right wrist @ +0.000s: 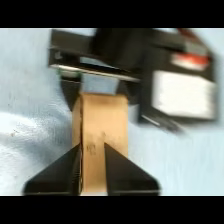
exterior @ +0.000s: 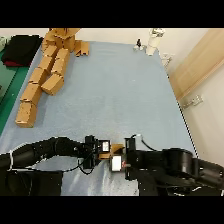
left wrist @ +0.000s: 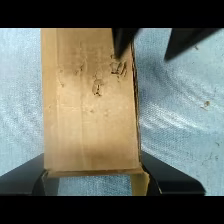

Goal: Fold the box.

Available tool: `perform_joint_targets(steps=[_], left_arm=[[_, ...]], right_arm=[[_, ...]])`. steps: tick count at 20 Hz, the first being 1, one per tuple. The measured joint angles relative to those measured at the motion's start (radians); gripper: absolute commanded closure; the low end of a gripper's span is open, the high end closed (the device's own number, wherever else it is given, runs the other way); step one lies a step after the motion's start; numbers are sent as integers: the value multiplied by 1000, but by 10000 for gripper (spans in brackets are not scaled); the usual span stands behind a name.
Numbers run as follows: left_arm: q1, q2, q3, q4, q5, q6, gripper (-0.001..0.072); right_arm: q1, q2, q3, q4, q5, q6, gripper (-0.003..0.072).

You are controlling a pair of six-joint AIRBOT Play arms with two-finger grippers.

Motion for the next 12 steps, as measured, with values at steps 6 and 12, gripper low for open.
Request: perform_joint_targets(steps=[6, 12], left_arm=[[0, 0, 0, 0, 0, 0, 359], [0, 0, 0, 0, 0, 0, 359]], right_arm=[[-47, 155, -6, -35, -302, 761, 685], [-60, 185, -216, 354, 48, 1093, 685]])
